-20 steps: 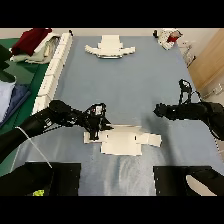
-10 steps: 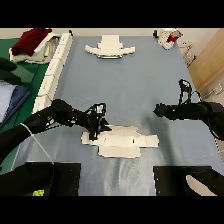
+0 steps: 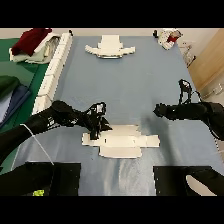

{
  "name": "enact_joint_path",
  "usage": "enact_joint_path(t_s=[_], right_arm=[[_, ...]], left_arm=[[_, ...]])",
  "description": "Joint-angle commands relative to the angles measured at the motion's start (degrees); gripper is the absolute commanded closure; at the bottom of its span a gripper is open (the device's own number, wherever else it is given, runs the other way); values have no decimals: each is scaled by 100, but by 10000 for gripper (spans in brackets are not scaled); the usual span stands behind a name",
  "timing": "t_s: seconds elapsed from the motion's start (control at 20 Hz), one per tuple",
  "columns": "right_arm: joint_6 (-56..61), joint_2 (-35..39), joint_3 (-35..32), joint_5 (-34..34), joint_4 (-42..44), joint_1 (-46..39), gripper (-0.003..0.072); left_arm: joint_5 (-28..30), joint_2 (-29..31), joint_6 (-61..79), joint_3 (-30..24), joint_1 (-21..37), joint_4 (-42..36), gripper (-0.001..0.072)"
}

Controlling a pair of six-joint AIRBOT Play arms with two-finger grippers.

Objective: Fold the box.

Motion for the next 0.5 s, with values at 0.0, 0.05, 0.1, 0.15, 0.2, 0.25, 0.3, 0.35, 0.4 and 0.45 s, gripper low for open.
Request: enact_joint_path(t_s=[0.0,0.05,0.1,0.15,0.2,0.25,0.3,0.35,0.4,0.45], right_arm=[[0,0,4,-2,0,-2,276],[0,0,4,-2,-2,-2,276],[0,0,4,-2,-2,-2,276],[0,0,4,0,-2,-2,276],[0,0,4,0,-2,-2,275],[0,0,4,0,-2,-2,276],[0,0,4,0,-2,-2,276],[0,0,4,0,-2,-2,276],[0,0,4,0,-2,-2,276],[0,0,4,2,-2,-2,276]], left_arm=[[28,4,330,-133,4,-334,699],[28,39,328,-144,4,-334,699],[35,101,330,-151,4,-337,699],[87,170,328,-164,4,-332,699],[208,256,328,-208,4,-332,699],[367,332,328,-284,4,-334,699],[492,404,330,-382,4,-337,699],[525,452,339,-470,4,-354,700],[525,496,450,-555,2,-446,699],[544,553,697,-643,-17,-612,699]])
